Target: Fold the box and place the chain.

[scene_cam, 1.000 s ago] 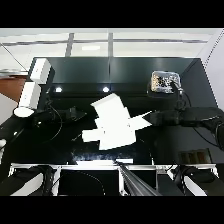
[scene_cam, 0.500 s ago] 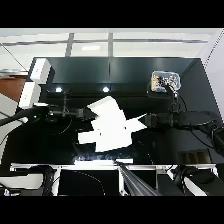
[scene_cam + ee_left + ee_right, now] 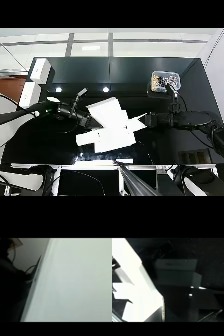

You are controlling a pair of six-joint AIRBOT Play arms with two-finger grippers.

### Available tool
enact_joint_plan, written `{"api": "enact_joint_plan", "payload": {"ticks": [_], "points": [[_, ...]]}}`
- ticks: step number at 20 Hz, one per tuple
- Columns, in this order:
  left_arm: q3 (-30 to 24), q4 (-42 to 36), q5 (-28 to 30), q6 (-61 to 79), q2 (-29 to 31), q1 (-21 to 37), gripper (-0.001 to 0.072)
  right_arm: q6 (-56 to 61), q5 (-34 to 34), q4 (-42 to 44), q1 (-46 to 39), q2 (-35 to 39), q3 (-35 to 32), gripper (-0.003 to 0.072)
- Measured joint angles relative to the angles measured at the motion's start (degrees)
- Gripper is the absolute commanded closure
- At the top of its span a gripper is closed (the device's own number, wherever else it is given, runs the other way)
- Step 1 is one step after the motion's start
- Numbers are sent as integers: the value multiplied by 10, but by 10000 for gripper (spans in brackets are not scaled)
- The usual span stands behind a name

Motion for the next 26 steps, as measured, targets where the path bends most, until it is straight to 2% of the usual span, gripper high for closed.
{"api": "enact_joint_plan", "payload": {"ticks": [1,2,4,6,7,8,10,11,12,14,17,21,23,26], "points": [[2,4,-2,5,-1,-1,246,0,0,0,0,0,0,662],[4,10,-3,9,-2,-2,276,1,0,-1,0,0,0,663],[10,20,-5,14,-4,-2,322,1,0,-3,0,0,0,662],[17,28,-7,16,-4,-2,339,1,-1,-4,0,0,0,662],[21,30,-7,16,-5,-2,427,1,-2,-5,0,0,0,662],[24,32,-8,16,-5,-2,448,1,-4,-5,0,0,0,662],[28,35,-8,16,-5,-2,576,1,-6,-5,0,0,0,653],[29,37,-8,16,-5,-1,576,1,-7,-5,0,0,0,412],[30,37,-8,16,-5,-1,576,1,-8,-5,0,0,0,-28],[31,40,-8,16,-5,-1,683,1,-18,-15,-5,0,3,-21],[37,52,-14,16,-4,0,686,2,-70,-49,-52,0,35,-21],[51,98,-12,31,25,-19,687,-24,-144,-104,-148,1,121,-20],[45,119,21,44,64,-38,687,-34,-158,-136,-184,1,156,-13],[0,111,115,94,139,-64,683,-41,-143,-170,-210,1,182,-13]]}}
